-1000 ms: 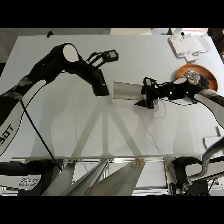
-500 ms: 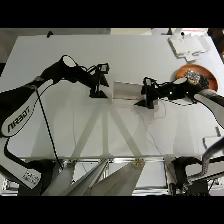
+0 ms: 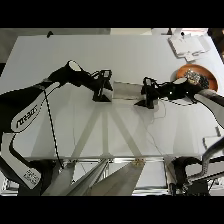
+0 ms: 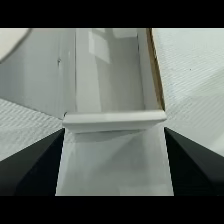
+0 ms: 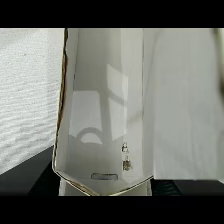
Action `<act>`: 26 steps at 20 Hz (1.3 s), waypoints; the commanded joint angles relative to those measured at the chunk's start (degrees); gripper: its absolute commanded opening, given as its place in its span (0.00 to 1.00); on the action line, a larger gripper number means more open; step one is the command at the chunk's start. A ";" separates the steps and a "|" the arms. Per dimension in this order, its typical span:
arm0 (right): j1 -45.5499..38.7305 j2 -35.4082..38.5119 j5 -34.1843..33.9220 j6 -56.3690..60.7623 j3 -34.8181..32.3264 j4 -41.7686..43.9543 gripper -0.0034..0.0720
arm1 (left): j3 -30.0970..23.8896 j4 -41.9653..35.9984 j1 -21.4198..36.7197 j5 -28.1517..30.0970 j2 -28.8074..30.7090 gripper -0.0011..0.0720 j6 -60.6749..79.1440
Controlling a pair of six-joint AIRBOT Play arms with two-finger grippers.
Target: Fold the box and place the chain.
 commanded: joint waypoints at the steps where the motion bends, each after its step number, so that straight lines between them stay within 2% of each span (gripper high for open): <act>1: -0.02 0.04 0.00 0.00 0.07 0.02 0.59 | -0.02 -0.35 -0.44 0.09 0.48 0.97 0.44; 9: -0.02 0.04 0.00 0.00 0.07 0.02 0.59 | -0.02 -0.39 -1.64 0.70 0.70 0.97 2.54; 13: -0.02 0.04 0.00 0.00 0.07 0.02 0.59 | -0.02 -2.40 -3.54 1.99 -1.42 0.97 2.54; 17: -0.02 0.04 0.00 0.00 0.07 0.00 0.59 | 0.17 -1.16 -5.42 3.28 -3.02 0.96 2.34; 18: -0.02 0.04 0.00 0.00 0.07 0.02 0.59 | 0.15 -1.09 -5.49 3.63 -3.02 0.89 2.32; 19: -0.02 0.04 0.00 0.00 0.07 0.00 0.59 | 0.15 -1.16 -5.46 3.56 -3.02 0.65 2.34; 20: -0.02 0.04 0.00 0.00 0.07 0.00 0.59 | 0.15 -1.14 -5.46 3.50 -3.02 0.37 2.36; 21: -0.02 0.04 0.00 0.00 0.07 0.00 0.59 | 0.15 -1.16 -5.46 3.52 -3.02 0.24 2.34; 22: -0.02 0.04 0.00 0.00 0.07 0.00 0.59 | 0.15 -1.16 -5.46 3.52 -3.02 0.22 2.36; 26: -0.02 0.02 0.00 0.00 0.07 0.00 0.59 | 0.15 -1.16 -5.46 3.52 -3.02 0.22 2.36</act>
